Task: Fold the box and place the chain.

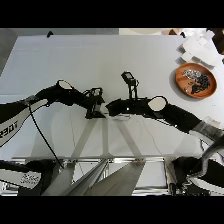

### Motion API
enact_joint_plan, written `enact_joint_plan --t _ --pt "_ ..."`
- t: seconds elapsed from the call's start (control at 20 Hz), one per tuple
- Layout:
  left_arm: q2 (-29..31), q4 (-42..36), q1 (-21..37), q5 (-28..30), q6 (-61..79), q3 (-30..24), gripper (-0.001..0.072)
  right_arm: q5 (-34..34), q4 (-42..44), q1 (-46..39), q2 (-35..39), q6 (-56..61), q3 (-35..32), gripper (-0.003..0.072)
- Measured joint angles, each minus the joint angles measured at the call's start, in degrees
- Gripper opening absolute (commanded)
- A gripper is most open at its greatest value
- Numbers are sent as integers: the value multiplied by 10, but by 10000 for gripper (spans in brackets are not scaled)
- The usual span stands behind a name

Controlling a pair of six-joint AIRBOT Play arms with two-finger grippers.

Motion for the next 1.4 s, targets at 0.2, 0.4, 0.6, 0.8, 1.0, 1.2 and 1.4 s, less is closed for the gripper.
enact_joint_plan --t 0.2,0.4,0.6,0.8,1.0,1.2,1.4 --pt "0 1 0 0 2 0 277 4 10 0 -45 19 0 7" --pt "0 1 0 0 2 0 277 12 6 0 -66 25 0 7" --pt "0 1 0 0 1 0 277 16 -4 0 -73 29 0 7" --pt "0 1 0 0 1 0 277 16 -43 1 -75 45 0 7" --pt "0 0 0 1 0 0 277 16 -80 1 -68 63 0 7" --pt "0 -1 0 -1 -3 0 277 26 -105 -8 -23 66 -4 8" --pt "0 0 0 -1 -1 0 278 19 -90 -40 50 66 -41 8"
